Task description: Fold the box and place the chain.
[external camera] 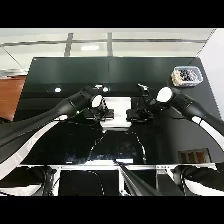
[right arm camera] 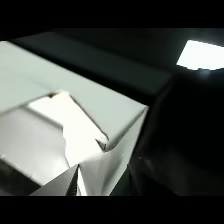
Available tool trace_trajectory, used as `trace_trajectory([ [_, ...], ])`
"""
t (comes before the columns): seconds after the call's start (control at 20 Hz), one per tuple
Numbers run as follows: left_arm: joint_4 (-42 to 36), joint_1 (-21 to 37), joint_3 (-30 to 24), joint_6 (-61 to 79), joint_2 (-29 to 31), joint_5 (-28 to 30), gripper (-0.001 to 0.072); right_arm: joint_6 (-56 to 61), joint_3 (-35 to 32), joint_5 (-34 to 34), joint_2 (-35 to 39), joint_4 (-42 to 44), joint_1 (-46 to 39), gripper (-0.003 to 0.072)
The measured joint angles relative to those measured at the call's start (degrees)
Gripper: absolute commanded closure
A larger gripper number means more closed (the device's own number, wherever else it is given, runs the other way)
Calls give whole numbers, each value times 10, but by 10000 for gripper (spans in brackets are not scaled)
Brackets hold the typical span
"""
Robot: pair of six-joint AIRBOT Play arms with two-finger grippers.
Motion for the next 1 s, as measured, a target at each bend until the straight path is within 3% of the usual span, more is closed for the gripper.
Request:
trace_trajectory([
  [0.4, 0, 0, 0, 0, 0, 0, 682, 224, 86, 38, -48, -213, 101, 437],
  [0.8, -2, 0, 0, 0, 0, 0, 681, 351, 106, 73, -83, -262, 119, 438],
  [0.85, -2, 0, 0, 0, 0, -2, 682, 358, 108, 76, -86, -262, 121, 459],
  [0.9, -2, 0, 0, 0, 0, -2, 682, 362, 110, 78, -89, -263, 123, 592],
  [0.95, -2, 0, 0, 0, 0, -1, 682, 366, 113, 78, -91, -263, 124, 669],
  [1.0, -2, 0, 0, 1, 0, 0, 682, 372, 115, 81, -93, -266, 125, 670],
])
